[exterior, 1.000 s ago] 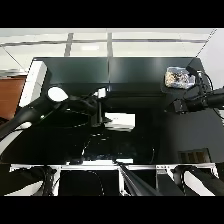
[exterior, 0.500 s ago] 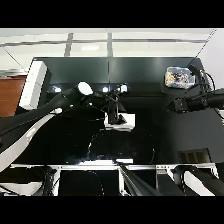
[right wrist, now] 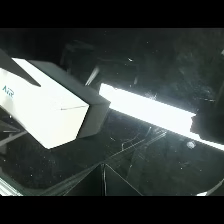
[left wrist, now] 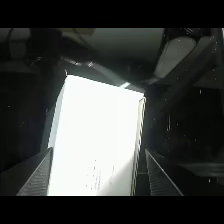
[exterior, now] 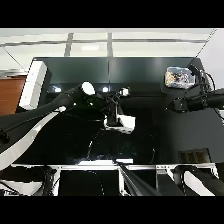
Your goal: Fold the box and place the chain.
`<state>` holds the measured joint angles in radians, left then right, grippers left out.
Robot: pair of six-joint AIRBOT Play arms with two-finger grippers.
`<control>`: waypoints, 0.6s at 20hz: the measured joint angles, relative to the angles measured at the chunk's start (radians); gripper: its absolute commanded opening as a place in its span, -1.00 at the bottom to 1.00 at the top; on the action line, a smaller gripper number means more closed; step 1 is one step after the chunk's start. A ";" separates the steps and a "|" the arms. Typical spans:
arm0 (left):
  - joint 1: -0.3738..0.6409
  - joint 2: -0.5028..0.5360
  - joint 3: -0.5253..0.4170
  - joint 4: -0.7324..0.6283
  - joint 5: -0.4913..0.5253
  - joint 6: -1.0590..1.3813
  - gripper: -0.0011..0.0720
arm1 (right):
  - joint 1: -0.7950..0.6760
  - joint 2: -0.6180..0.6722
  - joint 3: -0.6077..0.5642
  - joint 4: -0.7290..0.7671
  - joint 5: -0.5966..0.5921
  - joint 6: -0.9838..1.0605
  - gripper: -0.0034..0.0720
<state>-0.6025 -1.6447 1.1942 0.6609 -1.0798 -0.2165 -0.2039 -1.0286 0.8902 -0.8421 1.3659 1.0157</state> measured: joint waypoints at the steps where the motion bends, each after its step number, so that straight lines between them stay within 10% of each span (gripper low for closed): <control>1: -0.004 0.000 0.008 0.021 -0.003 0.000 0.97 | 0.000 0.000 0.000 0.000 -0.001 0.000 -0.88; 9: -0.073 -0.010 0.053 0.223 -0.018 0.001 0.94 | 0.000 0.000 0.000 -0.001 -0.003 0.000 -0.88; 12: -0.125 -0.017 0.057 0.313 0.016 -0.029 0.56 | 0.000 0.000 0.000 -0.001 -0.006 0.000 -0.88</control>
